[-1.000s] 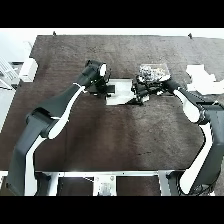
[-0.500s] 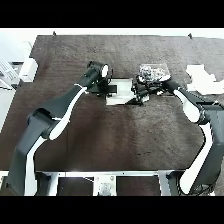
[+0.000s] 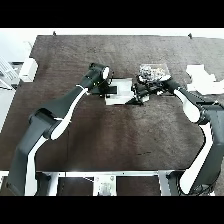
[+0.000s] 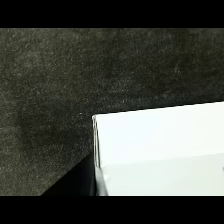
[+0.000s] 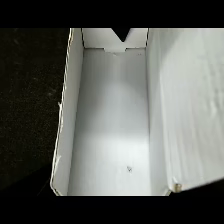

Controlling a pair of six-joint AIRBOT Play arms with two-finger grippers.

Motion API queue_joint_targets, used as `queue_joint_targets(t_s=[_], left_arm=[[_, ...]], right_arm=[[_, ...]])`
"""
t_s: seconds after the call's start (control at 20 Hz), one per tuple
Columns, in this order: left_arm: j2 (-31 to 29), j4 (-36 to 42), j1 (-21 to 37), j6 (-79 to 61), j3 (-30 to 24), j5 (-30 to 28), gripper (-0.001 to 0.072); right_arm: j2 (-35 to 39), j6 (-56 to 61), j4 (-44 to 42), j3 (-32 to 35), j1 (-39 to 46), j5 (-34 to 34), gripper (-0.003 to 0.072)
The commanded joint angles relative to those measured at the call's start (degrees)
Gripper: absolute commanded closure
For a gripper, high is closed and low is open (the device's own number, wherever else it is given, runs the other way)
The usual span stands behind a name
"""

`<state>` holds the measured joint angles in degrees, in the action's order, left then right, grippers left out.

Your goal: Fold the box and place the chain.

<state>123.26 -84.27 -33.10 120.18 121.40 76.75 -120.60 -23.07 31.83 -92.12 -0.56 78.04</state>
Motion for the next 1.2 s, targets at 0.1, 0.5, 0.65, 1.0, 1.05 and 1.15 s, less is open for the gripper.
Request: queue_joint_targets(t_s=[0.1, 0.5, 0.65, 1.0, 1.05, 1.15], left_arm=[[0.0, 0.4, -0.1, -0.4, 0.0, 0.6, 0.0686], [-3.6, 0.5, 0.1, -1.7, 0.0, 4.1, 0.0114], [-7.3, 1.7, 0.1, -3.3, -0.4, 7.2, 0.0114], [-15.7, 2.3, 2.9, -38.6, -1.4, 13.5, 0.0114], [-16.0, 5.1, 4.4, -50.3, -1.4, 11.1, 0.0114], [-16.1, 13.6, 9.2, -69.2, -4.8, 4.0, 0.0115]], right_arm=[[0.0, -0.1, 0.1, 0.0, -0.1, -0.2, 0.0272], [0.0, -0.1, 0.1, 0.0, -0.1, -0.2, 0.0272], [0.0, -0.1, 0.1, 0.0, -0.1, -0.2, 0.0272], [0.0, -0.1, 0.2, 0.0, -0.1, -0.2, 0.0272], [0.0, -0.1, 0.2, 0.0, -0.1, -0.2, 0.0272], [0.0, -0.1, 0.2, 0.0, -0.1, -0.2, 0.0272]])
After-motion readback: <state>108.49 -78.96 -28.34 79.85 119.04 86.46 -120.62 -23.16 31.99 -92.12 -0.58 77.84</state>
